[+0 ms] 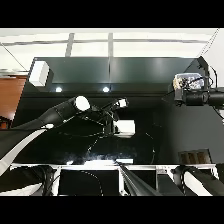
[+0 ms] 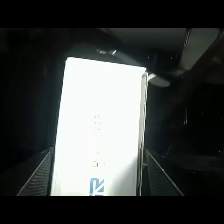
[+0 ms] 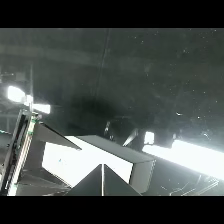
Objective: Fold the box and place the chain.
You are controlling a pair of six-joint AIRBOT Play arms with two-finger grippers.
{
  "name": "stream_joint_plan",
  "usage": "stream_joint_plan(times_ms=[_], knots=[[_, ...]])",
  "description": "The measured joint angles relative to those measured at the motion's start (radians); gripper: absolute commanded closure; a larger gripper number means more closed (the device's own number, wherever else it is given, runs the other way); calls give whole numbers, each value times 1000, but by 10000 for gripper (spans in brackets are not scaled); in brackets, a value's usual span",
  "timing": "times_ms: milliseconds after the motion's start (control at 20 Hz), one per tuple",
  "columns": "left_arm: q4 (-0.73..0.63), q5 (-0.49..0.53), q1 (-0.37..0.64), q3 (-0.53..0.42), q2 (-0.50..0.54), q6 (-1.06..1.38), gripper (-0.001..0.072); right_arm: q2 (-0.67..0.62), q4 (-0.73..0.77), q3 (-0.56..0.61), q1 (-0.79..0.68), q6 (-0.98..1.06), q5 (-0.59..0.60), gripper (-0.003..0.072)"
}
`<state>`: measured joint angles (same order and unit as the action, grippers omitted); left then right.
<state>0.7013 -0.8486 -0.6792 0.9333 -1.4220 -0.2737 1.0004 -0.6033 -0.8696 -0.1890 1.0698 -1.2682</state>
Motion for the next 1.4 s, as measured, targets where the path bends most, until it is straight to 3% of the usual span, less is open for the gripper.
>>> stream_joint_plan(times_ms=[900, 1150, 1200, 1250, 1300, 1400], knots=[[53, 37, -54, 0, -19, 31, -9, 0, 0, 0, 0, -2, 16, 676], [128, 60, -85, 0, -53, 34, 1, 0, 0, 0, 0, -1, 21, 677], [150, 70, -93, 0, -57, 34, 130, 0, 0, 0, 0, -1, 21, 676], [170, 81, -101, 1, -59, 33, 315, 0, 0, 0, 0, -1, 23, 676], [183, 85, -106, 3, -60, 34, 406, 0, 0, 0, 0, -1, 24, 676], [211, 91, -106, 18, -59, -3, 419, 0, 0, 0, 0, 0, 29, 676]])
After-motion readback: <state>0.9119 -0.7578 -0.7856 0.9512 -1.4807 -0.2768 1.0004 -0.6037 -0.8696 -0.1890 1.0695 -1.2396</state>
